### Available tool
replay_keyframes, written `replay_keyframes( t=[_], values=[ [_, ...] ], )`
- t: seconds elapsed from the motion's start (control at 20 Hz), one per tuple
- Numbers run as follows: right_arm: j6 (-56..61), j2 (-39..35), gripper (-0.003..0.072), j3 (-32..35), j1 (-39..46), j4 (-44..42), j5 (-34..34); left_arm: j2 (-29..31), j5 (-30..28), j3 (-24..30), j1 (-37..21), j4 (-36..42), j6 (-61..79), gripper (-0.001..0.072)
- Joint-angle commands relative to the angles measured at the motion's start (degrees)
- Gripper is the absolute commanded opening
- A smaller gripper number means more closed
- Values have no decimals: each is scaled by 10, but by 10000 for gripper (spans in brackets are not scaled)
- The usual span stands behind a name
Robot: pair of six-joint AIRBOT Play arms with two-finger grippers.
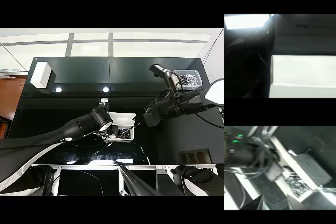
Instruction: Fold the box and place the chain.
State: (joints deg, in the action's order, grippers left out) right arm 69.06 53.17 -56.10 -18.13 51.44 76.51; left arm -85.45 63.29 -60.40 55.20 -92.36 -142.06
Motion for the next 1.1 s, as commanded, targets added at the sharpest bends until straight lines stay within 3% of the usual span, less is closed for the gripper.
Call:
replay_keyframes(
  t=[0.0,0.15,0.2,0.25,0.35,0.55,0.8,0.85,0.95,1.0,1.05],
  values=[
    [-3,-2,361,1,71,79,4,0,0,0,0,0,0,30],
    [15,-2,362,23,143,199,-104,0,-1,0,0,0,0,30],
    [52,-2,432,46,167,221,-167,0,-3,0,0,0,0,30],
    [77,0,704,73,185,229,-227,0,-3,0,0,0,0,30],
    [111,21,700,115,209,233,-324,0,-3,0,0,0,0,30],
    [303,130,698,106,234,257,-455,0,-2,0,0,0,0,30],
    [332,292,694,13,234,255,-440,0,-2,0,0,0,0,30],
    [332,311,626,0,234,255,-439,0,-2,0,0,0,0,30],
    [332,342,569,-23,235,255,-440,0,-2,0,0,0,0,30],
    [332,354,465,-32,235,255,-441,0,-2,0,0,0,0,30],
    [332,361,414,-38,235,253,-442,0,-2,0,0,0,0,30]
  ],
)
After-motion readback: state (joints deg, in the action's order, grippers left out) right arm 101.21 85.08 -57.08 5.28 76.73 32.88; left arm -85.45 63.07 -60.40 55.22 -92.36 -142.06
